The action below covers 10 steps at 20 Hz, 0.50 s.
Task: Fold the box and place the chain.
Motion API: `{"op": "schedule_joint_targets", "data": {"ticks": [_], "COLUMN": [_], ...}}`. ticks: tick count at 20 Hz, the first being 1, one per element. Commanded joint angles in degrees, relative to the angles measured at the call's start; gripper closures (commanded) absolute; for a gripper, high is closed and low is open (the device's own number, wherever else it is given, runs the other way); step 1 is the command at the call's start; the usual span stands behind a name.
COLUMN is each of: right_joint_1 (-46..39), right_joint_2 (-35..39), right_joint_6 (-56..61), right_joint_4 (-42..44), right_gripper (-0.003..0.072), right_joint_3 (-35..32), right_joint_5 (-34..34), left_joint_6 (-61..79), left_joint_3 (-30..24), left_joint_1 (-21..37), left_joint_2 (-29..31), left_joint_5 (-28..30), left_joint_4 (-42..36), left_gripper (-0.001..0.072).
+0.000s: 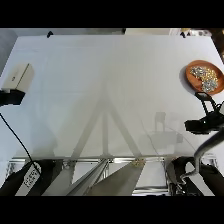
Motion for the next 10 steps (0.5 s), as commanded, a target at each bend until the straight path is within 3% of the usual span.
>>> {"op": "schedule_joint_targets", "data": {"ticks": [1, 10], "right_joint_1": [-0.04, -0.04], "right_joint_2": [-0.02, -0.02], "right_joint_6": [0.00, 0.00], "right_joint_4": [0.02, 0.02], "right_gripper": [0.0620, 0.0620], "right_joint_3": [0.02, 0.02], "right_joint_5": [0.00, 0.02], "left_joint_6": [-5.40, -15.45], "left_joint_3": [0.04, 0.04], "left_joint_1": [1.75, 1.60], "left_joint_2": [-3.02, -6.45], "left_joint_5": [-5.16, -13.49], "left_joint_4": [3.91, 13.07], "left_gripper": [0.0706, 0.0699]}}
